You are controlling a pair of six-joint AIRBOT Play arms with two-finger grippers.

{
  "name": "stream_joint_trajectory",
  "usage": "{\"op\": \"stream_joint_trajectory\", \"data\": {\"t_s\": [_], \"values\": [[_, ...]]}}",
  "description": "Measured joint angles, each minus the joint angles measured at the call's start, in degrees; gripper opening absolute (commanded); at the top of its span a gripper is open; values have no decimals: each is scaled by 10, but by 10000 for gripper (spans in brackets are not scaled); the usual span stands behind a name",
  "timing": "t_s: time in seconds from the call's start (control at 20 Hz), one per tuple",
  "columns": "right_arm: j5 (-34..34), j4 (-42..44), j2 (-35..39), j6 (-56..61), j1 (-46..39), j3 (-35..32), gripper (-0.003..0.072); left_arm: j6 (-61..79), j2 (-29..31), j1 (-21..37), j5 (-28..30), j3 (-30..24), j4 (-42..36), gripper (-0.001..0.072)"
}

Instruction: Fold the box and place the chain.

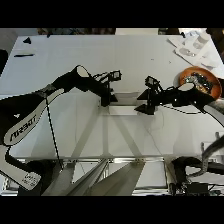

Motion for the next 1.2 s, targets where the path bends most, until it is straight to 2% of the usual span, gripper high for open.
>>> {"op": "stream_joint_trajectory", "data": {"t_s": [0.2, 0.4, 0.75, 1.2], "values": [[25, -14, -24, -1, 0, 20, 630, 0, 0, 0, 0, 0, 0, 14], [40, -95, -34, 21, 2, 22, 630, 2, 0, -1, -5, 0, -9, 14], [40, -109, -13, 69, 0, 27, 630, 1, -1, -1, -5, 0, -6, 14], [22, -104, 10, 27, 0, 33, 630, 1, -1, -1, -6, 0, -5, 14]]}}
